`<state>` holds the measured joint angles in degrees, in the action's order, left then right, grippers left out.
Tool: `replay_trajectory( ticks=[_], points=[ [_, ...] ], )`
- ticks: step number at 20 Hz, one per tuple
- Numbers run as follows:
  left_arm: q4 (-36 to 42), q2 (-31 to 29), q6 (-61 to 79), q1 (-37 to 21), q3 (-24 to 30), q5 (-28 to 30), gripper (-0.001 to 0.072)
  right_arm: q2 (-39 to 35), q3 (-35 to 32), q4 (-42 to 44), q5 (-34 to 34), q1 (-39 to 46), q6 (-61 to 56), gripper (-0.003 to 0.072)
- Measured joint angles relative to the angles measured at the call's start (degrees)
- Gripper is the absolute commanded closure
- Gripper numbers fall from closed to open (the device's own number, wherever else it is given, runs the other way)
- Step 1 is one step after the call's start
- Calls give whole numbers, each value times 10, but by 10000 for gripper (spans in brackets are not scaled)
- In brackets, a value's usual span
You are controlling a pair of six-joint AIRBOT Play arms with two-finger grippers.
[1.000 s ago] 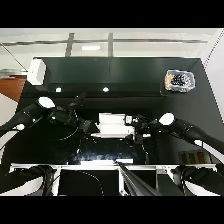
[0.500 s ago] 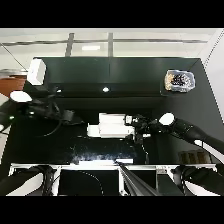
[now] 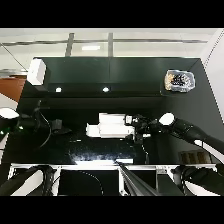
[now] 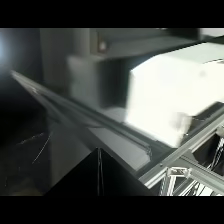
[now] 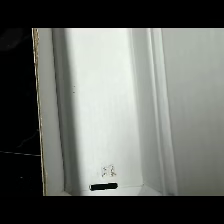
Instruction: Fold the box and place the chain.
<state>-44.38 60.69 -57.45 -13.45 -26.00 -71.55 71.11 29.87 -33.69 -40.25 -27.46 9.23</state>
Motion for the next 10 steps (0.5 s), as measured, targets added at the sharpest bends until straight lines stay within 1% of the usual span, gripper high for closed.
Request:
replay_trajectory(
  ticks=[2,4,6,10],
  points=[
    [35,5,7,14,35,40,681,0,0,0,0,0,0,270],
    [72,8,17,34,54,78,681,0,0,0,0,0,0,270],
    [100,10,20,64,64,115,681,0,0,0,0,0,0,270],
    [126,12,0,134,72,187,681,0,0,0,0,0,0,270]
  ],
)
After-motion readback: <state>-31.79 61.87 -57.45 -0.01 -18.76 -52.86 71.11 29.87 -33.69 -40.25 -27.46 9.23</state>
